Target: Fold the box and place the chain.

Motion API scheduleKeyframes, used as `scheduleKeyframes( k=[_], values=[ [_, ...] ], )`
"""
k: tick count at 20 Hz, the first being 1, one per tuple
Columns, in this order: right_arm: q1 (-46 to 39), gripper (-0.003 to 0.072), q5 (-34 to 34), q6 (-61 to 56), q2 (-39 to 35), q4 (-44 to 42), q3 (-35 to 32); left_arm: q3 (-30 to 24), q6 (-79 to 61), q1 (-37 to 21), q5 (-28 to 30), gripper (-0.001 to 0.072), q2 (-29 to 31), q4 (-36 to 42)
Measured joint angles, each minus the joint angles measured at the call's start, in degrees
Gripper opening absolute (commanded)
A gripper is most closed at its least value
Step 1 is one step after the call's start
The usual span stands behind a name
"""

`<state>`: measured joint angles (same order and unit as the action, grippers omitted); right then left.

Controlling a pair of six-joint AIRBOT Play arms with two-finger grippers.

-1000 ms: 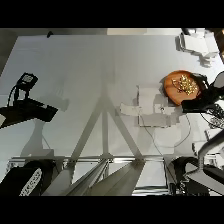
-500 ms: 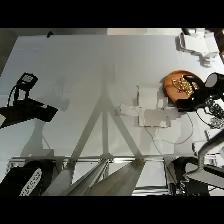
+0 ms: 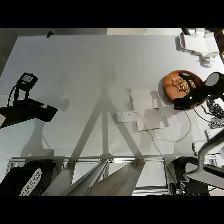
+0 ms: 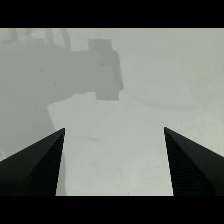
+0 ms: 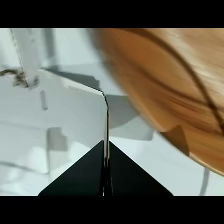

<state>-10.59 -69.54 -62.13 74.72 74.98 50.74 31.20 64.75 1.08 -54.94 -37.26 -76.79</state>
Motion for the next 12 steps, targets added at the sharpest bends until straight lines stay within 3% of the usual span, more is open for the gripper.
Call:
scheduleKeyframes(
  k=[4,12],
  values=[
    [0.0,0.0007,3.69,8.13,-4.74,-13.07,-4.85,-0.02,0.0,0.0,0.0,0.0695,0.0,0.0],
    [1.22,0.0008,13.42,32.81,-10.8,-45.0,-23.21,-0.02,-0.02,0.0,0.0,0.0696,0.0,-0.02]
  ],
)
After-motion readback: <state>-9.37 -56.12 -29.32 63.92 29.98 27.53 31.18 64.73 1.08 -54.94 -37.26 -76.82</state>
